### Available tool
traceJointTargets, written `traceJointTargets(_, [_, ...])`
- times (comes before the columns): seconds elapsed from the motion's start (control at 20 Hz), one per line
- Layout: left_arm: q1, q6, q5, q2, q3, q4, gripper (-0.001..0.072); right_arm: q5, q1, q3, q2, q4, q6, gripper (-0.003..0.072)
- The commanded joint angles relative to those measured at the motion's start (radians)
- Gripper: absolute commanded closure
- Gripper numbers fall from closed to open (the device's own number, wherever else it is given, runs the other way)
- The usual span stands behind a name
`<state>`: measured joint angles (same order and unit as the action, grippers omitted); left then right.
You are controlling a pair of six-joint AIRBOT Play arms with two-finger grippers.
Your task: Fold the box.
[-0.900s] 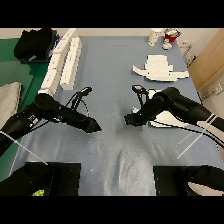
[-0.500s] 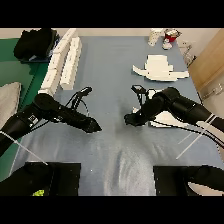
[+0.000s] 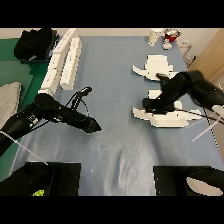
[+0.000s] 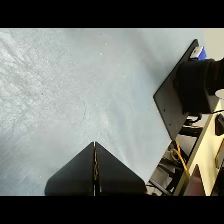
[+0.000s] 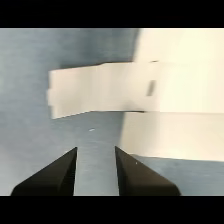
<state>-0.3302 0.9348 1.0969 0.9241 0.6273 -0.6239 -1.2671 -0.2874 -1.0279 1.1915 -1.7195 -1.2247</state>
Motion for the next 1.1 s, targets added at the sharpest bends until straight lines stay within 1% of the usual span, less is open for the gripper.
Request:
traceJointTargets(0.0, [0.000, 0.000, -0.036, -0.001, 0.000, 0.002, 0.0697, -0.129, 0.338, -0.043, 0.000, 0.066, -0.161, 0.0324])
traceJointTargets(0.1, [0.000, 0.000, -0.041, -0.001, 0.000, 0.003, 0.0697, -0.074, 0.540, -0.044, 0.000, 0.066, -0.266, 0.0324])
traceJointTargets(0.15, [-0.001, 0.000, -0.045, -0.001, 0.000, 0.004, 0.0697, -0.029, 0.637, -0.044, 0.002, 0.063, -0.317, 0.0322])
traceJointTargets(0.25, [0.000, 0.000, -0.080, -0.001, 0.000, 0.003, 0.0697, 0.030, 0.804, -0.055, 0.029, 0.032, -0.423, 0.0252])
traceJointTargets(0.35, [0.000, 0.000, -0.105, -0.001, 0.000, 0.011, 0.0697, 0.019, 0.937, -0.088, 0.097, -0.075, -0.546, 0.0243])
traceJointTargets(0.4, [0.000, 0.000, -0.109, -0.001, 0.000, 0.027, 0.0697, 0.000, 0.988, -0.110, 0.142, -0.154, -0.620, 0.0243])
traceJointTargets(0.5, [0.000, 0.000, -0.120, -0.001, 0.000, 0.047, 0.0697, -0.053, 1.042, -0.167, 0.237, -0.253, -0.726, 0.0243])
traceJointTargets(0.65, [0.000, 0.000, -0.119, -0.001, 0.000, 0.049, 0.0697, -0.138, 1.052, -0.257, 0.368, -0.263, -0.784, 0.0243])
traceJointTargets(0.75, [0.000, 0.000, -0.119, -0.001, 0.000, 0.049, 0.0697, -0.172, 1.052, -0.299, 0.434, -0.270, -0.785, 0.0243])
traceJointTargets(0.9, [0.000, 0.000, -0.119, -0.001, 0.000, 0.049, 0.0697, -0.191, 1.052, -0.304, 0.506, -0.284, -0.825, 0.0243])
traceJointTargets(1.05, [0.000, 0.000, -0.119, -0.001, 0.000, 0.049, 0.0697, -0.260, 1.052, -0.304, 0.567, -0.349, -0.884, 0.0244])
